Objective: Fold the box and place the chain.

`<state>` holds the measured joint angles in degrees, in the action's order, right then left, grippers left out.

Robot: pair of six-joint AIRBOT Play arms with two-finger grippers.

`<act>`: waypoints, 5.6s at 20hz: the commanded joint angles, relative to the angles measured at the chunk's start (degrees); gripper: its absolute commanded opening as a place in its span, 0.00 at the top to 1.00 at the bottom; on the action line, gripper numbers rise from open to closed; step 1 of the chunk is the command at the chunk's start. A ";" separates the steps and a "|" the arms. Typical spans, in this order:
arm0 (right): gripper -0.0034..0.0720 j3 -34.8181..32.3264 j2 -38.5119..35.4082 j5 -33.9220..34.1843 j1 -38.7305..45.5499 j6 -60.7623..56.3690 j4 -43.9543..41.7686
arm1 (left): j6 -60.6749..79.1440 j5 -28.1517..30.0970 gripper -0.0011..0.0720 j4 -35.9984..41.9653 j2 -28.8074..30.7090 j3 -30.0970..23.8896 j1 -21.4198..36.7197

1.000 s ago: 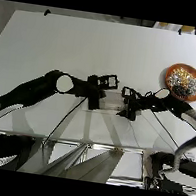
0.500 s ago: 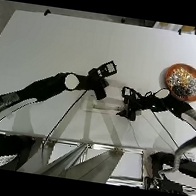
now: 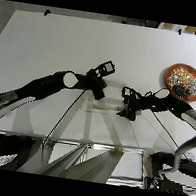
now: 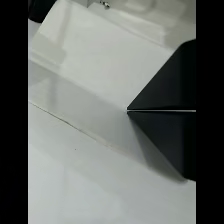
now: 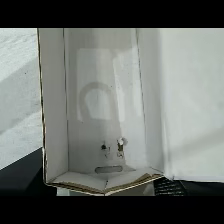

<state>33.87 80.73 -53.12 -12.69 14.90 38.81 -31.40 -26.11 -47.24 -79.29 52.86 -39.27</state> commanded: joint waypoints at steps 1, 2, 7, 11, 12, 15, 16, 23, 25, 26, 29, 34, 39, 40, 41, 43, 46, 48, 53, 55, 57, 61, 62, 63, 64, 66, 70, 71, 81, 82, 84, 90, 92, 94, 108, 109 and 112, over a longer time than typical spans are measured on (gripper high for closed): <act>0.43 0.04 -0.02 -0.02 -0.04 0.00 0.00 | -0.04 -9.99 0.98 -4.98 7.26 0.02 2.21; 0.43 0.04 -0.02 -0.02 -0.04 0.00 0.00 | -0.15 -15.45 0.98 -6.73 9.51 0.00 2.82; 0.43 0.04 -0.02 -0.02 -0.04 0.00 0.00 | 0.24 -26.95 0.98 -10.45 12.57 -1.60 4.37; 0.43 0.04 -0.02 -0.02 -0.04 0.00 0.00 | 0.50 -20.31 0.97 -10.51 12.55 -7.45 4.37; 0.43 0.04 -0.02 -0.02 -0.04 0.00 0.00 | 1.16 -18.53 0.97 -10.47 12.50 -9.03 4.42; 0.43 0.04 -0.02 -0.02 -0.04 0.00 0.02 | 9.44 -18.14 0.88 -9.79 10.64 -11.72 5.33; 0.43 0.04 -0.02 -0.02 -0.04 0.00 0.00 | 11.89 -18.43 0.78 -9.77 9.77 -12.11 5.66; 0.43 0.04 -0.02 -0.02 -0.04 0.00 0.00 | 23.96 -16.06 0.66 -8.50 4.74 -12.61 6.86; 0.43 0.04 -0.02 -0.02 -0.04 0.00 0.00 | 27.41 -14.40 0.45 -7.96 3.58 -12.61 6.88; 0.43 0.04 -0.02 -0.02 -0.04 0.00 0.00 | 28.70 -13.27 0.38 -6.95 3.19 -12.61 6.86; 0.43 0.04 -0.02 -0.02 -0.04 0.00 0.00 | 32.09 -10.97 0.35 -3.58 3.02 -12.61 6.88; 0.43 0.04 -0.02 -0.02 -0.04 0.00 0.00 | 34.69 -11.52 0.37 -1.16 3.02 -12.61 6.80; 0.43 0.04 -0.02 -0.02 -0.04 0.00 0.00 | 34.69 -14.88 0.53 -0.79 3.02 -12.61 6.60; 0.43 0.04 -0.02 -0.02 -0.04 0.00 0.00 | 34.69 -14.84 0.57 0.07 2.99 -12.61 6.38; 0.43 0.07 -0.02 -0.02 -0.04 0.00 0.00 | 34.99 -14.82 0.63 0.81 2.99 -12.61 6.29; 0.43 0.04 -0.02 -0.02 -0.04 0.00 0.00 | 36.52 -14.47 0.63 3.08 2.97 -12.61 5.95; 0.43 0.04 -0.02 -0.02 -0.04 0.00 0.00 | 36.50 -14.19 0.63 4.20 2.82 -12.61 5.60; 0.43 0.04 -0.02 -0.02 -0.04 0.00 0.00 | 36.48 -14.21 0.63 4.68 2.16 -12.61 5.57; 0.43 0.04 -0.02 -0.02 -0.04 0.00 0.00 | 36.35 -12.57 0.75 8.02 1.11 -12.61 4.09; 0.43 0.04 -0.02 -0.02 -0.04 0.00 0.00 | 36.33 -11.78 0.78 8.79 1.09 -12.61 3.69; 0.43 0.04 -0.02 -0.02 -0.04 0.00 0.00 | 36.30 -11.21 0.78 8.94 1.09 -12.61 3.69; 0.43 0.04 -0.02 -0.02 -0.04 0.00 0.00 | 36.28 -10.51 0.78 9.11 1.09 -12.61 3.67; 0.43 0.04 -0.02 -0.02 -0.04 0.00 0.00 | 36.28 -10.47 0.78 9.11 1.09 -12.61 3.45; 0.43 0.04 -0.02 -0.02 -0.04 0.00 0.00 | 36.30 -10.45 0.78 9.25 1.07 -12.61 3.28; 0.43 0.04 -0.02 -0.02 -0.04 0.00 0.00 | 36.28 -10.12 0.78 9.33 1.01 -12.61 2.93; 0.43 0.04 -0.02 -0.02 -0.04 0.00 0.00 | 36.28 -9.27 0.78 9.55 0.55 -12.61 1.99; 0.43 0.04 -0.02 -0.02 -0.04 0.00 0.00 | 33.33 -8.55 0.58 9.40 0.09 -12.61 1.31; 0.43 0.04 -0.02 -0.02 -0.04 0.00 0.00 | 31.58 -8.31 0.58 9.09 0.20 -12.61 1.31; 0.43 0.04 -0.02 -0.02 -0.04 0.00 0.00 | 17.33 -14.03 0.62 2.78 6.86 -12.61 3.78; 0.43 0.04 -0.02 -0.02 -0.04 0.00 0.00 | 14.58 -15.98 0.62 0.55 8.28 -12.61 4.66; 0.43 0.04 -0.02 -0.02 -0.04 0.00 0.00 | 7.96 -20.79 0.62 -3.98 11.43 -12.61 6.86; 0.43 0.04 -0.02 -0.02 -0.04 0.00 0.00 | -9.73 -37.33 0.98 -10.23 18.93 -12.61 14.05; 0.43 0.04 -0.02 -0.02 -0.04 0.00 0.00 | -18.56 -37.62 0.98 -10.25 19.04 -12.66 16.24; 0.43 0.04 -0.02 -0.02 -0.04 0.00 0.00 | -28.39 -35.04 0.98 -9.81 18.99 -13.68 18.49; 0.43 0.04 -0.02 -0.02 -0.04 0.00 0.00 | -38.69 -21.62 0.98 -0.85 10.10 -22.34 20.76; 0.43 0.07 -0.02 -0.02 -0.04 0.00 0.00 | -38.58 -21.59 0.98 -0.04 9.81 -22.34 20.26; 0.43 0.04 -0.02 -0.02 -0.04 0.00 0.00 | -35.43 -20.98 0.98 6.78 9.75 -22.32 19.52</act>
<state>33.87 80.71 -53.12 -12.69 14.90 38.81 -69.17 -47.79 -46.09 -68.75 30.61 -18.94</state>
